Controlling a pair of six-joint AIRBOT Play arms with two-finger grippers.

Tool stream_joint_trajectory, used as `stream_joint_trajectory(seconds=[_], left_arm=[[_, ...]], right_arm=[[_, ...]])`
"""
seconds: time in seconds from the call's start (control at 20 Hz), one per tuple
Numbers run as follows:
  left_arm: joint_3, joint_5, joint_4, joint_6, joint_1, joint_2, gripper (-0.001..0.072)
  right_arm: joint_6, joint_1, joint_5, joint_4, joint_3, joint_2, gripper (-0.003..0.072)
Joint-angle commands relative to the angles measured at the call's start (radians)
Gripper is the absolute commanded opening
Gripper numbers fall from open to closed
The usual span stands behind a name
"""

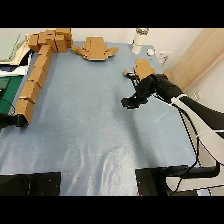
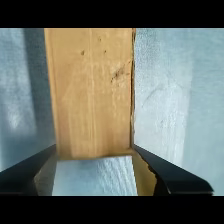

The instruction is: Fold the box.

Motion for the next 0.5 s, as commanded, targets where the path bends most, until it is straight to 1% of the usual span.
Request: stream_joint_trajectory(seconds=[0.0,0.2,0.25,0.3,0.4,0.45], left_arm=[[0.045,-0.146,0.124,-0.088,0.001,0.041,0.0704],[0.108,-0.333,0.132,-0.105,-0.001,0.113,0.0704],[0.114,-0.357,0.111,-0.135,-0.001,0.133,0.0704],[0.115,-0.37,0.07,-0.174,-0.001,0.153,0.0703],[0.115,-0.388,-0.062,-0.228,-0.001,0.178,0.0693],[0.115,-0.419,-0.154,-0.229,-0.002,0.183,0.053]], right_arm=[[0.0,-0.001,0.0,0.0,0.001,0.0,0.0004],[0.0,-0.001,0.0,0.0,0.001,0.0,0.0004],[0.0,-0.001,0.0,0.0,0.001,0.0,0.0004],[0.0,-0.001,0.0,0.0,0.001,0.0,0.0004],[0.0,-0.001,0.0,0.0,0.001,0.0,0.0004],[0.0,-0.001,0.0,0.0,0.001,0.0,0.0004]])
